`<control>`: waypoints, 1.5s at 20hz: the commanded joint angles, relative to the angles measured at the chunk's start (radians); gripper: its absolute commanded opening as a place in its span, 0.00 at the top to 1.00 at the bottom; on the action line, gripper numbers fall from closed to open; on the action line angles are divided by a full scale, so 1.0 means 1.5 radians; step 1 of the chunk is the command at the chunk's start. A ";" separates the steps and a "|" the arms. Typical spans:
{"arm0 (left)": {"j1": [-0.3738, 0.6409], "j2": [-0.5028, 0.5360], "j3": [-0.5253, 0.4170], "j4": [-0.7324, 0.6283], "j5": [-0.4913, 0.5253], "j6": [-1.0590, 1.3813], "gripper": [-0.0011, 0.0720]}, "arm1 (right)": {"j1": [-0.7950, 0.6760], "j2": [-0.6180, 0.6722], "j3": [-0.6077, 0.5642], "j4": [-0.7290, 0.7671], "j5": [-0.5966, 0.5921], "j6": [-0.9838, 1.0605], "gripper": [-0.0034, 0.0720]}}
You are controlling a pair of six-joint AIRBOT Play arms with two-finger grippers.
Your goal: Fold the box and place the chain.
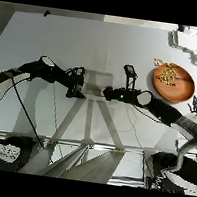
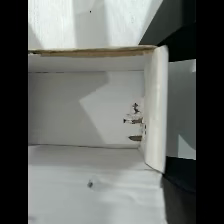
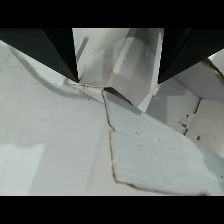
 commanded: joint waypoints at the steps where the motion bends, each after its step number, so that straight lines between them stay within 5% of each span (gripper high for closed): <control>1: -0.001 0.000 0.000 -0.003 -0.003 0.001 0.39 | 0.001 -0.007 0.044 -0.203 0.082 0.197 0.23; 4: -0.001 0.000 0.000 -0.003 -0.003 0.001 0.39 | 0.001 -0.026 0.078 -0.402 0.170 0.362 0.23; 6: -0.001 0.000 0.000 -0.003 -0.005 0.001 0.39 | 0.001 -0.043 0.093 -0.449 0.219 0.384 0.23; 11: -0.001 0.000 0.000 -0.003 -0.005 0.001 0.39 | 0.001 -0.051 0.114 -0.451 0.220 0.384 0.20; 13: -0.001 0.000 0.000 -0.003 -0.005 0.001 0.39 | 0.001 -0.051 0.138 -0.449 0.228 0.384 0.09; 18: -0.001 0.000 0.000 -0.003 -0.004 0.001 0.39 | 0.001 -0.052 0.192 -0.448 0.268 0.384 0.09; 25: -0.001 0.000 0.000 -0.003 -0.005 0.001 0.39 | 0.034 -0.111 0.217 -0.517 0.312 0.471 0.11; 30: -0.001 0.000 0.000 -0.003 -0.005 0.001 0.39 | 0.072 -0.183 0.269 -0.590 0.341 0.594 0.26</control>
